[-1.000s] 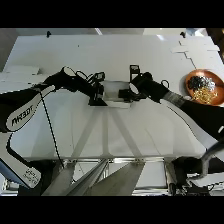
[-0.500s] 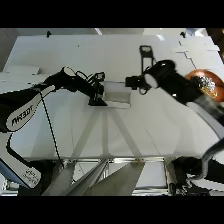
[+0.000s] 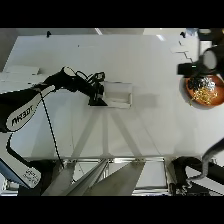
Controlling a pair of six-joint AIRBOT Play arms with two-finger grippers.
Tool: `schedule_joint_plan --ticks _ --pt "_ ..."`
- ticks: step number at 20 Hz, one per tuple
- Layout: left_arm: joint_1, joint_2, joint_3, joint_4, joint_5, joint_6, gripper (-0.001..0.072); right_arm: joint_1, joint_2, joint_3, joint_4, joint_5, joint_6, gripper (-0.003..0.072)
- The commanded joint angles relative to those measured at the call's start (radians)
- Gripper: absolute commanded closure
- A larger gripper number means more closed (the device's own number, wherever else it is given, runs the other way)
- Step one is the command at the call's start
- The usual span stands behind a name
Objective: Fold the box and place the chain.
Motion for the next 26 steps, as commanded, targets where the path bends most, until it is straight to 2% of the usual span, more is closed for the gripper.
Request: schedule_joint_plan --ticks 1,2,3,9,14,18,19,22,23,26 --pt "0.0 0.0 0.0 0.0 0.0 0.0 0.0394 -0.225 -0.028 0.0 0.076 -0.035 -0.154 0.0352" --pt "0.0 0.0 0.0 0.0 0.0 0.0 0.0394 -0.277 -0.051 0.0 0.101 -0.035 -0.176 0.0292" --pt "0.0 0.0 0.0 0.0 0.0 0.0 0.0394 -0.322 -0.08 0.0 0.113 -0.036 -0.182 0.027" --pt "0.0 0.0 0.0 0.0 0.0 0.0 0.0394 -0.47 -0.257 0.0 0.112 -0.114 -0.218 0.027" --pt "0.0 0.0 0.0 0.0 0.0 0.0 0.0394 -0.479 -0.377 0.0 0.112 -0.184 -0.193 0.0271" --pt "0.0 0.0 0.0 0.0 0.0 0.0 0.0394 -0.479 -0.438 0.0 0.124 -0.195 -0.162 0.0279" --pt "0.0 0.0 0.0 0.0 0.0 0.0 0.0394 -0.479 -0.447 0.0 0.135 -0.195 -0.162 0.0302" --pt "0.0 0.0 0.0 0.0 0.0 0.0 0.0394 -0.479 -0.452 0.001 0.14 -0.19 -0.166 0.0632" --pt "0.0 0.0 0.0 0.0 0.0 0.0 0.0394 -0.479 -0.45 0.001 0.142 -0.174 -0.167 0.0673" --pt "0.0 0.0 0.0 0.0 0.0 0.0 0.0394 -0.476 -0.397 0.001 0.145 -0.131 -0.235 0.0673"
